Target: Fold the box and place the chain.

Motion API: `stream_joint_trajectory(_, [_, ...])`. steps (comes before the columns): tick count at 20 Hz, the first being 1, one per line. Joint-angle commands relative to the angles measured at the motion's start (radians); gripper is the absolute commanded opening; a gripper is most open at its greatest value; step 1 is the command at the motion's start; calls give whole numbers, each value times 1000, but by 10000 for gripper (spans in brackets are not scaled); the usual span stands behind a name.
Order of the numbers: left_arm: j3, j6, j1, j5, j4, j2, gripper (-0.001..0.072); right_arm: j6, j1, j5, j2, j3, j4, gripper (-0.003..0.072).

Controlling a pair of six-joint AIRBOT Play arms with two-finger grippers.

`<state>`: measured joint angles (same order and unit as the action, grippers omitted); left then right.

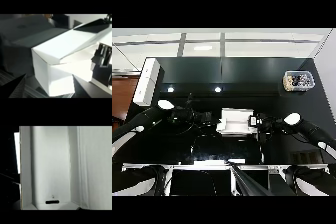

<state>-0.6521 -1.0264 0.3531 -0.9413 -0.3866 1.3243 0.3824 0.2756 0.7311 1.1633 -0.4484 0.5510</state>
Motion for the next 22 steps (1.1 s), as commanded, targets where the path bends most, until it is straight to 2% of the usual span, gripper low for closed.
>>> stream_joint_trajectory(1, [-21,3,38,3,-9,-1,627,0,1,0,1,0,0,227])
stream_joint_trajectory(4, [-73,-116,94,10,-112,-1,627,0,1,-3,1,0,0,227])
stream_joint_trajectory(8, [-173,-373,188,13,-354,-1,626,0,1,-3,1,0,0,227])
stream_joint_trajectory(10, [-206,-452,219,13,-428,-1,626,0,1,-3,1,0,0,227])
stream_joint_trajectory(17, [-226,-475,246,20,-440,-1,616,0,1,-3,1,0,0,227])
stream_joint_trajectory(19, [-226,-475,246,29,-440,-1,549,0,1,-3,1,0,0,227])
stream_joint_trajectory(20, [-226,-475,246,30,-440,-1,546,0,1,-3,1,0,0,227])
stream_joint_trajectory(22, [-226,-475,246,31,-447,-1,497,0,1,-3,1,0,0,227])
